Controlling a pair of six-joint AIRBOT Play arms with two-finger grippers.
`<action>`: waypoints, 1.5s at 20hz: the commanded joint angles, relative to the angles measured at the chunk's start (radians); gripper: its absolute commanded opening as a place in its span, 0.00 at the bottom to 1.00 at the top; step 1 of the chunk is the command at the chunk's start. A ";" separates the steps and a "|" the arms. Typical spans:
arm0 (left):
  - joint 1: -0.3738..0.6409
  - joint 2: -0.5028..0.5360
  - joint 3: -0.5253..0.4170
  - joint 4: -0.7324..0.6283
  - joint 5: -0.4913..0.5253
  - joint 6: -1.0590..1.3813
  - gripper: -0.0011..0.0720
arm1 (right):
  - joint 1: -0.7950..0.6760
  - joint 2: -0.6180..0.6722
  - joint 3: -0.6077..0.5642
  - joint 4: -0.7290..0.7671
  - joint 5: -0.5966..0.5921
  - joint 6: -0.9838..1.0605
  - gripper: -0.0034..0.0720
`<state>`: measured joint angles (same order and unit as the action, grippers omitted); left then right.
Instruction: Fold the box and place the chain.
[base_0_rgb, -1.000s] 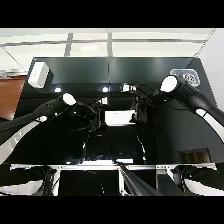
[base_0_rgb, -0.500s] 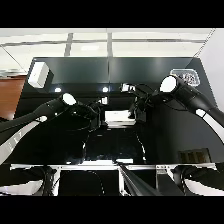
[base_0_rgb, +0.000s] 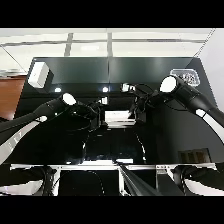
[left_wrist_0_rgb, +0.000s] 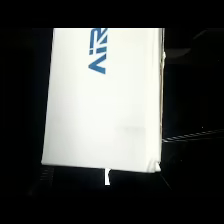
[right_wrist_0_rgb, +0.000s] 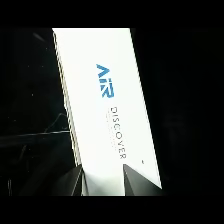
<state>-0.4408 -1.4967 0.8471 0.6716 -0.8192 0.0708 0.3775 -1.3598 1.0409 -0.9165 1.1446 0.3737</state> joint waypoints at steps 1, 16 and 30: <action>0.000 0.000 0.000 0.000 -0.001 0.000 0.56 | 0.001 0.000 -0.001 0.000 0.005 0.001 0.39; 0.000 0.000 0.000 0.000 -0.001 0.000 0.56 | -0.066 0.100 -0.041 0.063 0.105 0.356 0.06; 0.000 0.000 0.000 -0.003 -0.003 0.000 0.56 | -0.101 -0.048 -0.246 0.439 -0.144 0.519 0.06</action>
